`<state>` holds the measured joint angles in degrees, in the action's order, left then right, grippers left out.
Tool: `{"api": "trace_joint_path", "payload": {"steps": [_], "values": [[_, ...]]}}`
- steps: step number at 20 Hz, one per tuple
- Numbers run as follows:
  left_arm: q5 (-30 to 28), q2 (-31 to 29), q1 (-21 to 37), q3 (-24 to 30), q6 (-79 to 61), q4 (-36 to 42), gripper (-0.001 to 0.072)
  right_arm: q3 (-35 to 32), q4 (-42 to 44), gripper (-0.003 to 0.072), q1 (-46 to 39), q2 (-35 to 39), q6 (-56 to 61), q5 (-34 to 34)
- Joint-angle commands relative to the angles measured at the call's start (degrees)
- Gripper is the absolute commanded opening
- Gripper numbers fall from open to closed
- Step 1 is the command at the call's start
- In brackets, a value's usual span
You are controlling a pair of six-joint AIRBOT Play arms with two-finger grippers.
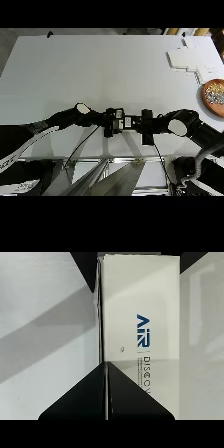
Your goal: Fold the box and place the chain.
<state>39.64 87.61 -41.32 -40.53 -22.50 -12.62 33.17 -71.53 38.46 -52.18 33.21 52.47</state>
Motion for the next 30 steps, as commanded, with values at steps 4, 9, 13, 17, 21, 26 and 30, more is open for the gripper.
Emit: {"api": "trace_joint_path", "payload": {"steps": [4,9,13,17,21,26,30], "values": [[0.0,0.0,0.0,0.0,0.0,0.0,0.0208,-0.7,0.0,0.0018,0.0,0.0,0.0,-1.7],[0.0,0.0,0.0,0.0,0.0,0.0,0.0208,-1.0,0.0,0.0018,0.0,-0.1,0.0,-2.1],[0.0,0.0,0.0,0.0,0.0,0.0,0.0208,-1.0,0.0,0.0018,0.0,-0.1,0.0,-2.3],[0.0,0.0,0.0,0.0,0.0,0.0,0.0208,-1.0,0.3,0.0018,0.0,-0.1,0.0,-2.4],[0.0,0.0,0.0,0.0,0.0,0.0,0.0208,-1.3,0.2,0.0018,0.0,-1.3,0.1,-2.4],[0.0,0.0,0.0,0.0,0.0,0.0,0.0208,-1.3,0.4,0.0017,0.0,-3.1,1.3,-2.4],[0.0,0.0,0.0,0.0,0.0,0.0,0.0208,-1.3,-0.2,0.0017,0.0,-1.4,1.3,-2.4]]}}
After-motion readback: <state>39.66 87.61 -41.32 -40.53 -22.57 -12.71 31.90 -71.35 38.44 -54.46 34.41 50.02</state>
